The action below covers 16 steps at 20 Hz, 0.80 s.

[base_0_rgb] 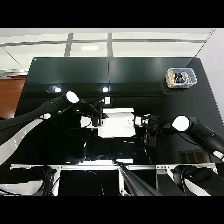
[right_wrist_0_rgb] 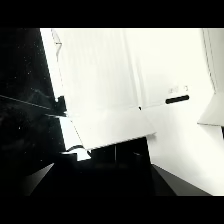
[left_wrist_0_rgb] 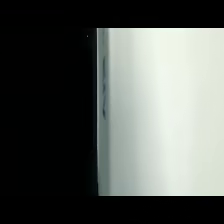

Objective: Fold the box and place the chain.

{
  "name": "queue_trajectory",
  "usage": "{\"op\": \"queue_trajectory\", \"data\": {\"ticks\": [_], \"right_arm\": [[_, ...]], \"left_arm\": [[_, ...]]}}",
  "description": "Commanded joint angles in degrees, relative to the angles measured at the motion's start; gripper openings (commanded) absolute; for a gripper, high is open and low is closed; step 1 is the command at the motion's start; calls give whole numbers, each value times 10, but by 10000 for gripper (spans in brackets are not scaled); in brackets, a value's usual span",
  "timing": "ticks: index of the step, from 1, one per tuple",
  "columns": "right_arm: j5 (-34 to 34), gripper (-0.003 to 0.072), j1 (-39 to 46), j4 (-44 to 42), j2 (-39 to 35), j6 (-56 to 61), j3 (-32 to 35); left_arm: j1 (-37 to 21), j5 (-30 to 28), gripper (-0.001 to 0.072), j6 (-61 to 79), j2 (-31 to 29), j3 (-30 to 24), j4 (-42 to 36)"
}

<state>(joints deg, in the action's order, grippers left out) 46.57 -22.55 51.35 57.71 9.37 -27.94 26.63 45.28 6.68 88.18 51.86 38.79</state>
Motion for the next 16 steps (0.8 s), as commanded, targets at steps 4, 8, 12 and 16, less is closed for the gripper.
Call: {"op": "queue_trajectory", "data": {"ticks": [4, 8, 12, 16], "right_arm": [[-71, 683, -30, -42, 30, -41, 0], [-77, 683, -54, -50, 45, -69, -2], [-83, 683, -54, -55, 46, -72, -12], [-104, 683, -53, -62, 46, -66, -13]], "left_arm": [[0, 0, 25, -1, 1, 0, 2], [0, 0, 24, -1, 1, 0, 2], [0, 0, 24, -1, 1, 0, 2], [0, 0, 25, -1, 1, 0, 2]]}}
